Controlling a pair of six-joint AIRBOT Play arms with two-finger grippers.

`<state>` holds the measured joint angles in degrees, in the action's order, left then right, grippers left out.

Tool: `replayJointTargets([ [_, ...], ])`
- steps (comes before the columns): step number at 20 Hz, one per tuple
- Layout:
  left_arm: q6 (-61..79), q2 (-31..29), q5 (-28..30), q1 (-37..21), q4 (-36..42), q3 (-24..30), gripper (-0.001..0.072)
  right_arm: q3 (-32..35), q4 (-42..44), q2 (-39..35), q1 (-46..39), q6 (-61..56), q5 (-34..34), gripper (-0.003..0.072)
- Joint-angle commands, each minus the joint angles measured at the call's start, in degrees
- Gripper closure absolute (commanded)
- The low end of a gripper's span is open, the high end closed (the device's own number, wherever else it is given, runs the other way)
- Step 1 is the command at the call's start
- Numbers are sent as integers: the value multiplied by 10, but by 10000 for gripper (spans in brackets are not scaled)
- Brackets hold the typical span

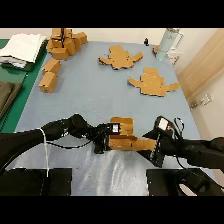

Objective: Fold the box.

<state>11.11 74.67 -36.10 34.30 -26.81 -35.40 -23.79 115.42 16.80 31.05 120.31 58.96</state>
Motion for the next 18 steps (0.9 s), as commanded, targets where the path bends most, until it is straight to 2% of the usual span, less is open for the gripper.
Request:
replayJointTargets([
  [1, 0, 0, 1, 0, 0, 0, 232, 0, 87, -25, 1, -226, -15, -15],
  [4, 0, 0, 1, 0, 0, 0, 233, 0, 87, -24, 1, -353, -76, -16],
  [9, 0, 0, 1, 0, 0, 0, 232, 0, 87, -10, 1, -421, -178, -15],
  [14, -15, -6, 4, -4, -8, -6, 233, 0, 89, 34, 1, -449, -180, -15],
  [18, -55, -19, 36, -5, -41, -6, 233, 0, 91, 70, 1, -470, -182, -16],
])
